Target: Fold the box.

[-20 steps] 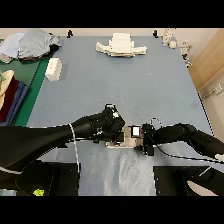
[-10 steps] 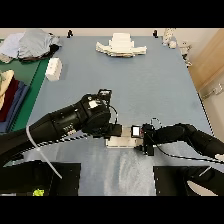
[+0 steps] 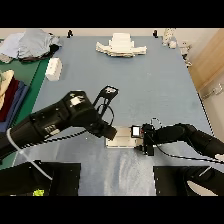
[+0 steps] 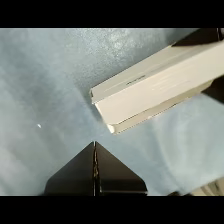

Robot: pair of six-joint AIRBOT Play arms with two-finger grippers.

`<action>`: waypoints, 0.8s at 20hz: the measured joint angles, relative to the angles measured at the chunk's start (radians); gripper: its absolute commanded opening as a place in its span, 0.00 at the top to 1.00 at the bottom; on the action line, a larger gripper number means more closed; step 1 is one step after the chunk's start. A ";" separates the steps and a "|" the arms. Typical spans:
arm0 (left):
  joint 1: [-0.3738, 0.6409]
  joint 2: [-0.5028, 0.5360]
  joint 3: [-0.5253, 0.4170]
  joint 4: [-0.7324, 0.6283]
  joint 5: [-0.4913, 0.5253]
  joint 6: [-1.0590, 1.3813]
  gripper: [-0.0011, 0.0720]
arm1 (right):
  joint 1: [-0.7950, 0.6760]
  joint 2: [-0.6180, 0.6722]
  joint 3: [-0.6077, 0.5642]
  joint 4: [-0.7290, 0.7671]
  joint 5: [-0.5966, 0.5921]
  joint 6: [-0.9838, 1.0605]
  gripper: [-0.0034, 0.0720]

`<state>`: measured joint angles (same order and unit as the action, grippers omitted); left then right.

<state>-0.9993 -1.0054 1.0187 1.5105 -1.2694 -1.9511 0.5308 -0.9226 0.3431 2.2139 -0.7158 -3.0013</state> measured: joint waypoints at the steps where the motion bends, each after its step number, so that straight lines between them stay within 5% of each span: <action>1: 0.037 0.036 -0.041 -0.028 0.017 0.113 0.97 | 0.000 0.000 0.000 0.000 0.000 0.000 0.28; 2: 0.082 0.080 -0.090 -0.071 0.042 0.262 0.97 | 0.000 0.000 0.000 0.000 0.000 0.000 0.28; 3: 0.127 0.122 -0.142 -0.122 0.063 0.423 0.58 | 0.000 0.000 0.000 0.000 0.000 0.000 0.28; 4: 0.182 0.170 -0.204 -0.196 0.094 0.613 0.05 | 0.000 0.000 0.000 0.000 0.000 0.000 0.28; 10: 0.472 0.316 -0.549 -0.652 0.312 1.583 0.05 | 0.000 0.000 0.000 0.000 0.000 0.000 0.28; 16: 0.544 0.188 -0.675 -0.996 0.446 2.147 0.05 | 0.000 0.000 0.000 0.000 0.000 0.000 0.28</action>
<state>-0.4557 -0.8169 0.3439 0.5148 -0.8230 0.1955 0.5308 -0.9226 0.3431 2.2139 -0.7162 -3.0016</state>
